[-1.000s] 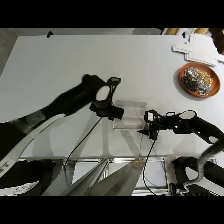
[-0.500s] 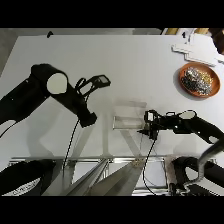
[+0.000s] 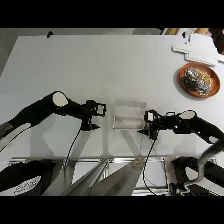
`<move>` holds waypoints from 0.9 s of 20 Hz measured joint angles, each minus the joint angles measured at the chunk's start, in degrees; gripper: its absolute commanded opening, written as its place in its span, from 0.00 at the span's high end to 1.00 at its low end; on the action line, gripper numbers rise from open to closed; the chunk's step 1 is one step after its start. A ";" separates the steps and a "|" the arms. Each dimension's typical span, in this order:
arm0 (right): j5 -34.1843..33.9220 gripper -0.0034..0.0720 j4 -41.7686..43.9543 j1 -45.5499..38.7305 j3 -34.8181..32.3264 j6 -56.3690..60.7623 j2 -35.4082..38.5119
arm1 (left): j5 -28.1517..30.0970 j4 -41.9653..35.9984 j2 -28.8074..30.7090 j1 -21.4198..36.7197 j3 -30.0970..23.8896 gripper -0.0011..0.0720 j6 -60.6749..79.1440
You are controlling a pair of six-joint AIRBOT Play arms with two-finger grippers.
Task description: Fold the box and place the chain.
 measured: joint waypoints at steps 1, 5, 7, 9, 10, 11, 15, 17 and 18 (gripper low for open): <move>0.00 0.41 0.00 0.02 0.00 0.00 0.00 | 0.57 -3.28 -1.27 0.07 -0.28 0.03 3.23; 0.02 0.41 0.00 0.02 0.00 0.00 0.00 | 1.64 -11.56 -4.48 -0.76 -0.85 0.03 10.34; 0.02 0.41 0.00 0.00 0.00 0.00 0.00 | 1.90 -13.53 -5.49 -1.86 -0.96 0.03 11.89; 0.02 0.41 0.00 0.00 0.00 0.00 0.00 | 2.03 -14.86 -6.38 -2.95 -1.01 0.03 12.66; 0.02 0.41 0.00 0.02 0.00 0.00 0.00 | 2.21 -15.61 -6.78 -3.41 -1.01 0.03 12.96; 0.02 0.41 0.00 0.00 0.00 0.00 0.00 | 2.32 -16.13 -7.08 -3.85 -1.01 0.03 13.05; 0.02 0.41 0.00 0.00 0.00 0.00 0.00 | 3.63 -17.73 -8.13 -4.66 -0.87 0.03 13.33; 0.02 0.41 0.00 0.00 0.00 0.00 0.00 | 4.17 -18.14 -8.39 -4.85 -0.81 0.03 13.31; 0.02 0.41 0.00 0.00 0.00 0.00 0.00 | 4.31 -18.21 -8.44 -4.92 -0.81 0.03 13.27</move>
